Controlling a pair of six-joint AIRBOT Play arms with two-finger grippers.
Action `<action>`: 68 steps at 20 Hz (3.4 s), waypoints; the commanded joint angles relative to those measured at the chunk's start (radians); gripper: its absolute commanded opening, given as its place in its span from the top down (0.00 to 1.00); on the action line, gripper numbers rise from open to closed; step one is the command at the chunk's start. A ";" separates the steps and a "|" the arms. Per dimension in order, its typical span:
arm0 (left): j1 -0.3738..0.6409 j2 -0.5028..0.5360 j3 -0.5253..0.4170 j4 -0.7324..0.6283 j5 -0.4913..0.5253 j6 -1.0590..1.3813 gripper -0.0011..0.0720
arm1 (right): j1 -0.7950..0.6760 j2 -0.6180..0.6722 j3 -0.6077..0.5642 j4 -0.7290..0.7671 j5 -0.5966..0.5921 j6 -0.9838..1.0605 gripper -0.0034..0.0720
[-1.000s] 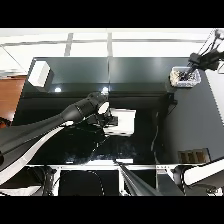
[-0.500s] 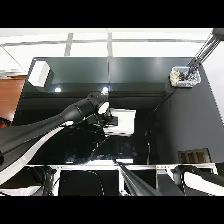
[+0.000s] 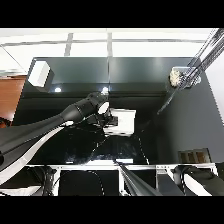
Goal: Fold the box and place the chain.
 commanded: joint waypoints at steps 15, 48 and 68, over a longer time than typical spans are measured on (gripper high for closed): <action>0.001 0.000 0.001 0.001 0.000 0.000 0.95 | 0.425 -0.021 -0.010 0.243 -0.052 0.063 0.94; 0.001 0.000 0.001 0.001 0.000 0.000 0.95 | 0.414 -0.047 -0.088 0.255 -0.137 0.036 0.94; 0.001 0.000 0.001 0.001 0.002 0.000 0.95 | 0.447 -0.047 -0.382 0.230 0.037 0.032 0.94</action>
